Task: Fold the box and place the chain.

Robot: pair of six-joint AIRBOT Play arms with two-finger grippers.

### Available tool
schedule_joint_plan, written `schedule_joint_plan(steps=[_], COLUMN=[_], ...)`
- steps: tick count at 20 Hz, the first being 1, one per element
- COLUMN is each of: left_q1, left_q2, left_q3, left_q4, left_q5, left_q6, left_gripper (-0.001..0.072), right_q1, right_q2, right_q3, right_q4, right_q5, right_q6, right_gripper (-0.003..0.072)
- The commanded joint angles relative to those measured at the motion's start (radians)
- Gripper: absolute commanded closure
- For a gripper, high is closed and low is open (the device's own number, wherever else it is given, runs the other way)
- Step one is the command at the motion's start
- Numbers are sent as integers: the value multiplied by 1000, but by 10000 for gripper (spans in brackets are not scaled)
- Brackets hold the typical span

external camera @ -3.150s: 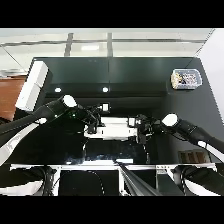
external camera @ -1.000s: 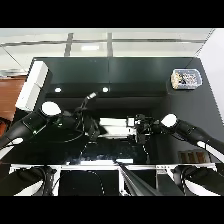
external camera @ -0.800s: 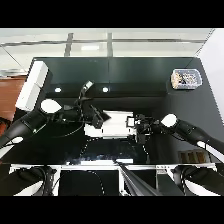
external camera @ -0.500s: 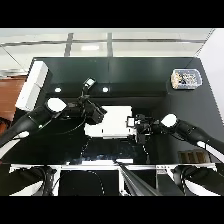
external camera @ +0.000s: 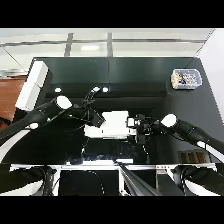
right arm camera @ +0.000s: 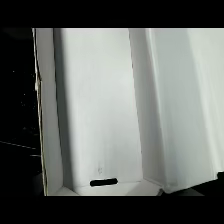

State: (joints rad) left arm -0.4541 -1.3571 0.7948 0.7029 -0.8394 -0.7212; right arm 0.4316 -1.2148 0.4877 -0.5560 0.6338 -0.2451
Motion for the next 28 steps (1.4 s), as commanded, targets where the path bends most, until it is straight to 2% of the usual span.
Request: schedule_joint_plan(steps=[1, 4, 5, 7, 9, 10, 11, 13, 14, 15, 16, 19, 22, 25, 28], left_q1=[48, 99, 135, 219, 282, 299, 298, 260, 234, 202, 171, 72, 21, -16, -34], left_q2=[16, 136, 187, 301, 407, 436, 446, 436, 431, 426, 420, 387, 286, 224, 179], left_q3=[90, 91, 66, -24, -137, -182, -212, -228, -228, -228, -228, -223, -182, -128, -113], left_q4=[25, 247, 274, 202, 17, -63, -95, -60, -27, 18, 64, 246, 245, 249, 224], left_q5=[-205, -248, -244, -141, -33, -35, -105, -257, -266, -241, -181, -37, -68, -43, -26], left_q6=[-71, -225, -253, -215, -49, 79, 255, 487, 554, 589, 589, 584, 597, 598, 599], left_gripper=[688, 688, 688, 687, 682, 683, 682, 679, 557, 189, -11, -6, -6, -6, -5], right_q1=[0, 0, 0, 0, 0, 0, 0, 0, 0, 0, 0, 0, 0, 0, 0], right_q2=[0, 0, 0, 0, 0, 0, 0, 0, 0, 0, 0, 0, 0, 0, 0], right_q3=[0, 0, 0, 0, 0, 0, 0, 0, 0, 0, 0, 0, 0, 0, 0], right_q4=[2, 1, 1, 1, 1, 2, 1, 2, 2, 2, 2, 2, 1, 1, 1], right_q5=[-2, -2, -2, -2, -2, -2, -2, -2, -2, -2, -2, -2, -2, -2, -2], right_q6=[2, 2, 2, 2, 2, 2, 2, 2, 2, 2, 2, 2, 2, 2, 2], right_gripper=[667, 667, 667, 667, 667, 667, 666, 666, 667, 667, 667, 667, 666, 666, 666])
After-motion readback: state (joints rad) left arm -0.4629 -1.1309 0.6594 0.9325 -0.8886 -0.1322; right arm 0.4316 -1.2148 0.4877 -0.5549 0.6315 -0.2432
